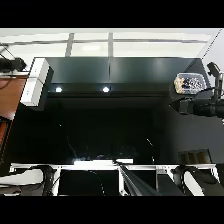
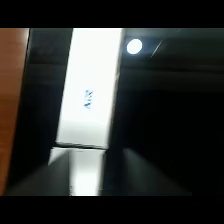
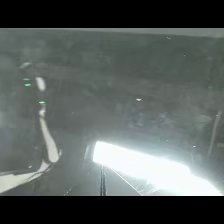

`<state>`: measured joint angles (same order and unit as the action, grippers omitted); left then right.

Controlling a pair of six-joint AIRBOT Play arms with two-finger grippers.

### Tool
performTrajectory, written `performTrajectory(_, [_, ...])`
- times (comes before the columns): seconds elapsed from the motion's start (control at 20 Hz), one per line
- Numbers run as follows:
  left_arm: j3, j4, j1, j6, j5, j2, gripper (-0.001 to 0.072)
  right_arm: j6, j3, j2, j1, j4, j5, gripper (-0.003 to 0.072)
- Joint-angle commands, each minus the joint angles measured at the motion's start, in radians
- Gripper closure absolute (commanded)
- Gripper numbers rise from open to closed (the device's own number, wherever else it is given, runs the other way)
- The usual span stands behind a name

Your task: Fold the box and place the chain.

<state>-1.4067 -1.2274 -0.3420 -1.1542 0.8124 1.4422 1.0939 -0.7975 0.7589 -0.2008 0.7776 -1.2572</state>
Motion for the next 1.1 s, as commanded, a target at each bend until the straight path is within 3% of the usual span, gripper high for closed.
performTrajectory(0.0, [-0.006, 0.213, 0.043, -0.068, 0.126, -0.143, 0.0683, -0.007, -0.025, -0.039, 0.0, 0.002, -0.053, 0.0671])
performTrajectory(0.05, [0.042, 0.274, 0.075, -0.009, 0.107, -0.209, 0.0683, -0.05, -0.007, -0.061, 0.0, 0.003, -0.023, 0.0672])
performTrajectory(0.15, [0.215, 0.304, 0.175, 0.063, 0.023, -0.388, 0.0683, -0.161, 0.068, -0.128, -0.001, 0.011, 0.168, 0.0671])
performTrajectory(0.35, [0.695, 0.293, 0.369, 0.137, -0.201, -0.736, 0.0682, -0.182, 0.212, -0.154, -0.001, 0.037, 0.555, 0.0671])
performTrajectory(0.5, [0.955, 0.294, 0.415, 0.137, -0.311, -0.904, 0.0681, -0.182, 0.248, -0.153, -0.001, 0.065, 0.61, 0.0671])
performTrajectory(0.65, [1.046, 0.294, 0.406, 0.137, -0.314, -0.994, 0.068, -0.182, 0.248, -0.153, -0.001, 0.111, 0.571, 0.067])
performTrajectory(1.05, [1.051, 0.297, 0.406, 0.137, -0.311, -1.015, 0.0681, -0.182, 0.248, -0.153, -0.001, 0.111, 0.566, 0.067])
